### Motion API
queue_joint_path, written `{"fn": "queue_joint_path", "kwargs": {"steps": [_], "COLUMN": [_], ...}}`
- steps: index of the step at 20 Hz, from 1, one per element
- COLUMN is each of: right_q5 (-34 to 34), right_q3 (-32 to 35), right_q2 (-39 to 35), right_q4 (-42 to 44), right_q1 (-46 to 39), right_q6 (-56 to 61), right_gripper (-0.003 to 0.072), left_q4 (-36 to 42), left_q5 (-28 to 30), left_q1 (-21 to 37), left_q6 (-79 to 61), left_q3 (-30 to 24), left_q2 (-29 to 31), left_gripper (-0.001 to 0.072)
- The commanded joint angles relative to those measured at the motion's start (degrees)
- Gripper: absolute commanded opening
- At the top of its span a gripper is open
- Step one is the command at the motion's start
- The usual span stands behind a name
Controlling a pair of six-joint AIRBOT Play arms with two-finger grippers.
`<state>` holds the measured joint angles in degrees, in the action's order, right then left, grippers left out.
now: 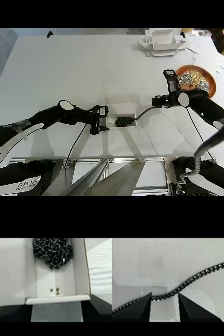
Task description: Fold the box and place the chain.
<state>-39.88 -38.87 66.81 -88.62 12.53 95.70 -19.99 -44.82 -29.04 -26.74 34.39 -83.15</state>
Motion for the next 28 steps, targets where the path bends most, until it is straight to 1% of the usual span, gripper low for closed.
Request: {"fn": "queue_joint_path", "kwargs": {"steps": [1, 5, 10, 12, 25, 26, 28], "right_q5": [-0.44, -0.37, 0.02, 0.02, 0.04, 0.17, 0.00], "right_q3": [-0.04, -0.04, -0.04, -0.04, -0.04, -0.04, -0.04], "right_q2": [-0.02, 2.19, 2.45, 2.62, 5.46, 5.46, 5.46], "right_q4": [-1.57, -1.62, -1.66, -2.54, -2.89, -2.89, -2.86], "right_q1": [-0.04, -0.02, -0.04, -0.04, -0.04, -0.02, -0.02], "right_q6": [1.86, 1.79, 1.79, 1.81, 1.79, 1.79, 1.73], "right_gripper": [0.0337, 0.0337, 0.0335, 0.0289, 0.0289, 0.0267, 0.0135], "left_q4": [0.00, -0.02, 0.00, 0.00, -0.02, 0.00, -0.02], "left_q5": [0.00, 0.00, 0.02, 0.00, 0.00, 0.00, 0.00], "left_q1": [0.00, 0.00, 0.00, 0.00, 0.00, 0.00, 0.00], "left_q6": [0.00, 0.00, 0.00, 0.00, 0.00, 0.00, 0.00], "left_q3": [0.02, 0.02, 0.02, 0.02, 0.02, 0.02, 0.02], "left_q2": [0.04, 0.04, 0.04, 0.04, 0.04, 0.04, 0.04], "left_gripper": [0.0271, 0.0271, 0.0271, 0.0271, 0.0271, 0.0271, 0.0271]}}
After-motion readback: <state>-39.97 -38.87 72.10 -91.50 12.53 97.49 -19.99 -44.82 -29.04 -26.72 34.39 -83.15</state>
